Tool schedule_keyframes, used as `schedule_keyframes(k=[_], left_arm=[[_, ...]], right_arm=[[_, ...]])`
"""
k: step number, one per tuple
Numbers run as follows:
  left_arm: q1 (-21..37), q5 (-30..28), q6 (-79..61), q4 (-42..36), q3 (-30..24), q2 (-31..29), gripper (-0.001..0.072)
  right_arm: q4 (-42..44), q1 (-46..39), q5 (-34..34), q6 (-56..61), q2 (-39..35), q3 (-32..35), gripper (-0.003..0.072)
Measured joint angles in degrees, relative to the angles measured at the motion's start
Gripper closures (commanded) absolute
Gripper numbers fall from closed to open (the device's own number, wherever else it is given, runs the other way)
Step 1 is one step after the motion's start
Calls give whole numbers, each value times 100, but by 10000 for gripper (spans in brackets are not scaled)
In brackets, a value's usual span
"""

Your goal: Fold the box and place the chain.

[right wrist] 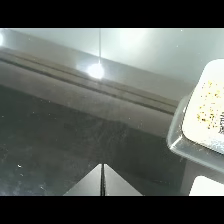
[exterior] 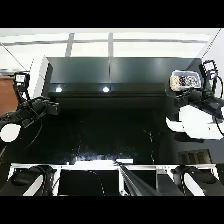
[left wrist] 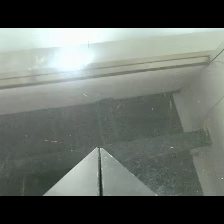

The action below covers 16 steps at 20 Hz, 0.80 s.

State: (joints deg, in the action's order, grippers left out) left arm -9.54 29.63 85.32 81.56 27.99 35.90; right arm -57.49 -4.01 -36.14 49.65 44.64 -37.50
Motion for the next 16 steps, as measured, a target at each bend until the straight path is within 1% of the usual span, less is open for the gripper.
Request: schedule_keyframes(k=[13, 16], left_arm=[[0, -2, 2, 0, 0, 0, 676], [0, -127, 20, -39, 0, 0, 676]], right_arm=[[2, -2, -2, 0, 0, 0, 666], [4, -2, -2, 0, 0, 0, 667]])
